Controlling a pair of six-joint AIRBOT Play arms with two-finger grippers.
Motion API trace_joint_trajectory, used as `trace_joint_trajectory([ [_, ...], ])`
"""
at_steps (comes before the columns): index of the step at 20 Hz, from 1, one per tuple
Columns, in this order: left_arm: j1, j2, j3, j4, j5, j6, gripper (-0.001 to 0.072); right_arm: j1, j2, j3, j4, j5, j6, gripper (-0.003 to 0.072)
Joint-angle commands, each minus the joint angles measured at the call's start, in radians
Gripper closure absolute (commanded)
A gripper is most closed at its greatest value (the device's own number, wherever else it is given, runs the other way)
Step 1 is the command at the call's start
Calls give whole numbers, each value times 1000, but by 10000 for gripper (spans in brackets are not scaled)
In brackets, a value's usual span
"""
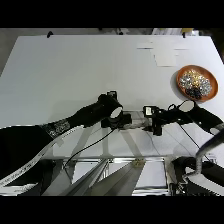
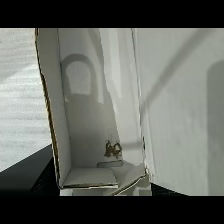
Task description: Fold the box and place the chain.
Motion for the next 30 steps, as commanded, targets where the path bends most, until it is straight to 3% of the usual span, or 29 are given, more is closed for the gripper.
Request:
trace_joint_trajectory([
  [1,-2,-3,0,0,14,-1,707,1,0,0,0,1,2,365],
  [5,-1,-2,0,0,13,0,696,1,0,0,0,1,2,365],
  [7,2,0,0,-5,8,15,617,1,0,0,0,1,2,365],
  [13,2,-1,0,-4,13,22,596,1,0,0,0,1,2,365],
  [21,0,-2,0,-4,13,22,599,1,0,0,0,1,2,365],
  [22,0,-2,0,-4,13,22,609,1,0,0,0,1,2,365],
  [24,0,-2,0,-3,13,22,707,1,0,0,0,1,2,365],
  [29,0,-2,0,-4,13,22,687,1,0,0,0,1,2,365],
  [30,0,-2,0,-4,12,22,639,1,0,0,0,1,2,365],
])
